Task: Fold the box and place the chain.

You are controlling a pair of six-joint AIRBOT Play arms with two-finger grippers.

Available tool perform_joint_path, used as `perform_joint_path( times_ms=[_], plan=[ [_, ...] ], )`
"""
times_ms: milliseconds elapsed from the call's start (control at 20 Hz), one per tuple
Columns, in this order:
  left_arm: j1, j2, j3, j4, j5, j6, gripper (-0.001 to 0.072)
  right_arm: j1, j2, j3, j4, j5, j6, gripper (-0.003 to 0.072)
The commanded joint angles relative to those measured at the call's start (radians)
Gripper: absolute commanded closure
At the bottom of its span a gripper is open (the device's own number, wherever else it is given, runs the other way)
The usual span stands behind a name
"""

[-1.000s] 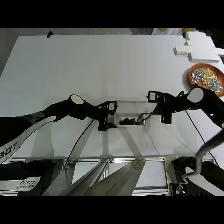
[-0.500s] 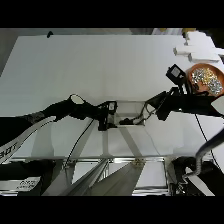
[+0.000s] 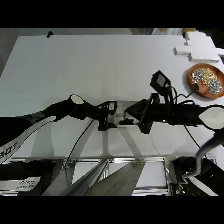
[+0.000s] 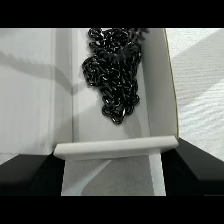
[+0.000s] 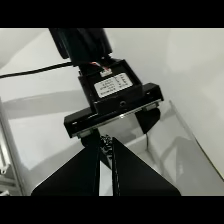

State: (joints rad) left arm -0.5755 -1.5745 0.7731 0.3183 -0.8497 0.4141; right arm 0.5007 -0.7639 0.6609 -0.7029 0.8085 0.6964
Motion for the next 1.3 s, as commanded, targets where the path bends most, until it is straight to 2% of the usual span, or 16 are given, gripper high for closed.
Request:
perform_joint_path(
  times_ms=[0,250,300,350,400,500,600,700,800,850,950,1050,1250],
  plan=[
    [0.000,0.000,0.000,0.000,0.000,0.000,0.0677,0.042,-0.064,-0.006,-0.010,-0.047,0.003,0.0669],
    [0.000,0.000,0.000,0.000,0.000,0.000,0.0677,0.042,-0.190,-0.019,-0.033,-0.046,0.003,0.0658],
    [0.000,0.000,0.000,0.000,0.000,0.000,0.0677,0.042,-0.211,-0.019,-0.051,-0.046,0.003,0.0571],
    [0.000,0.000,0.000,0.000,0.000,0.000,0.0677,0.042,-0.228,-0.019,-0.076,-0.047,0.001,0.0454],
    [0.000,0.000,0.000,0.000,0.000,0.000,0.0677,0.041,-0.232,-0.019,-0.108,-0.044,-0.020,0.0386],
    [0.000,0.000,0.000,0.000,0.000,0.000,0.0677,0.032,-0.206,-0.016,-0.149,-0.027,-0.082,0.0389],
    [0.000,0.000,0.000,0.000,0.000,0.000,0.0677,-0.051,-0.176,0.013,-0.148,0.056,-0.158,0.0393],
    [0.000,0.000,0.000,0.000,0.000,0.000,0.0677,-0.208,-0.154,0.050,-0.150,0.170,-0.257,0.0400],
    [0.000,0.000,0.000,0.000,0.000,0.000,0.0677,-0.373,-0.145,0.061,-0.143,0.232,-0.412,0.0413],
    [0.000,0.000,0.000,0.000,0.000,0.000,0.0677,-0.453,-0.148,0.060,-0.143,0.259,-0.512,0.0476],
    [0.000,0.000,0.000,0.000,0.000,0.000,0.0677,-0.548,-0.180,0.054,-0.167,0.278,-0.677,0.0497],
    [0.000,0.000,0.000,0.000,0.000,0.000,0.0677,-0.557,-0.248,0.047,-0.178,0.283,-0.708,0.0497],
    [0.000,0.000,0.000,0.000,0.000,0.000,0.0677,-0.507,-0.353,0.038,-0.304,0.272,-0.736,0.0511]
  ],
)
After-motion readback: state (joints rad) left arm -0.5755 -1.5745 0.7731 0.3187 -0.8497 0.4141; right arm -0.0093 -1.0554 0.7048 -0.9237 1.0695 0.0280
